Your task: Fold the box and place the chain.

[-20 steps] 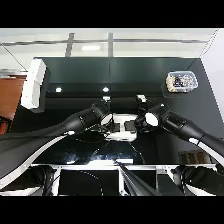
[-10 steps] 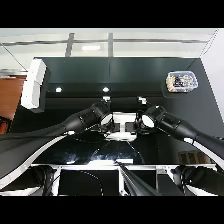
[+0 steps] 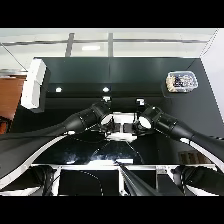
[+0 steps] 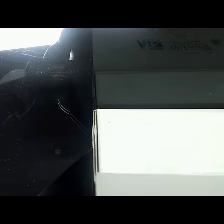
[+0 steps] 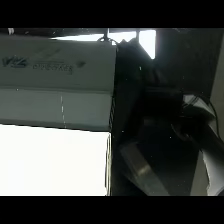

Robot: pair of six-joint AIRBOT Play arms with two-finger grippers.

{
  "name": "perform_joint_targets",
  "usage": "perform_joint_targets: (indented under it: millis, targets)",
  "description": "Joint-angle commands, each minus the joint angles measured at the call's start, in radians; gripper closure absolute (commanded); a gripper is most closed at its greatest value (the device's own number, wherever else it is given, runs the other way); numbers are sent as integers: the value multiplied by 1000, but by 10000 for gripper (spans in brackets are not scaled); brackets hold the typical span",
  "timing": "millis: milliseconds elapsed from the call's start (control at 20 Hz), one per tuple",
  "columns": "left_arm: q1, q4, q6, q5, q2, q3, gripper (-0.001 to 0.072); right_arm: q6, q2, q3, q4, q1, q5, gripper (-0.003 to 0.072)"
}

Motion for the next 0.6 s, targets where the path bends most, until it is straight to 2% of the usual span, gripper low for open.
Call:
perform_joint_targets:
  millis: [0,50,100,550]
  targets:
    - [0,0,0,-1,0,0,679,-3,-3,0,5,9,-9,672]
    - [0,0,0,-1,0,0,679,-3,-2,0,5,9,-13,643]
    - [0,0,0,-1,0,0,679,-3,-2,0,6,9,-15,515]
    - [0,0,0,-1,0,0,679,-10,-2,23,4,8,-4,515]
